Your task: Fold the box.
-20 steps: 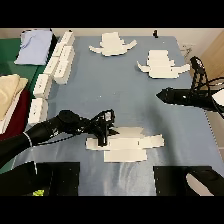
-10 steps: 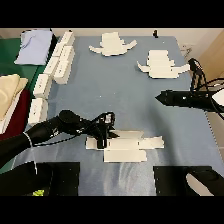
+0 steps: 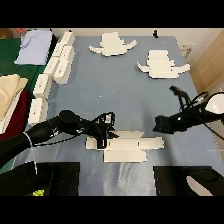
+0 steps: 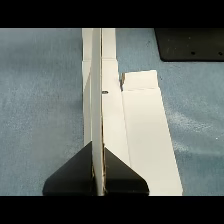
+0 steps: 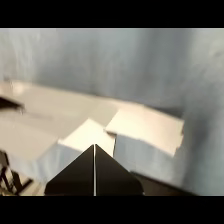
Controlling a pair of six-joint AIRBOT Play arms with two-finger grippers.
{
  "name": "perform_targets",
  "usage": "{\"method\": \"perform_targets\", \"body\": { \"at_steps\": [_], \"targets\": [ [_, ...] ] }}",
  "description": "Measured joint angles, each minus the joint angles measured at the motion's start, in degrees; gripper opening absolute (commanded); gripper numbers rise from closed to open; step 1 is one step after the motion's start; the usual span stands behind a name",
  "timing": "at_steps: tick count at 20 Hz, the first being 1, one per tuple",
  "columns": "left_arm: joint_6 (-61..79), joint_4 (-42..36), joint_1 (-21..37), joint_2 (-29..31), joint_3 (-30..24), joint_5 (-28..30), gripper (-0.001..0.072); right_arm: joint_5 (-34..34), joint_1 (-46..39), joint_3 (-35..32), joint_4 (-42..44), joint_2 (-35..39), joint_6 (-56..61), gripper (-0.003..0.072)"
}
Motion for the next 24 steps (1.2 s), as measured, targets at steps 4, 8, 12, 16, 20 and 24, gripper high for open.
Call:
{"method": "perform_targets", "body": {
  "at_steps": [4, 8, 12, 16, 20, 24],
  "targets": [
    [0.0, 0.0, 0.0, 0.02, 0.0, -0.02, 0.0015, 1.49, 16.74, -4.42, -3.32, 4.9, -6.25, 0.0005],
    [0.0, 0.0, 0.0, 0.02, 0.0, -0.04, 0.0015, -5.14, 34.29, -9.9, -9.94, 8.48, -15.8, 0.0667],
    [0.0, -0.04, 0.0, 0.0, 0.0, -0.04, 0.0015, -13.81, 46.95, -14.03, -19.58, 7.04, -21.09, 0.07],
    [0.0, -0.11, 0.0, 0.02, 0.0, -0.04, 0.0016, -20.74, 52.0, -15.3, -25.16, 1.95, -22.77, 0.0698],
    [0.0, -0.13, 0.0, 0.0, 0.0, -0.04, 0.0015, -27.15, 53.53, -15.69, -27.82, -2.45, -23.26, 0.068],
    [0.0, -0.13, 0.0, 0.0, 0.0, -0.04, 0.0015, -29.83, 53.92, -15.89, -29.79, -3.85, -23.17, 0.0632]
  ]
}}
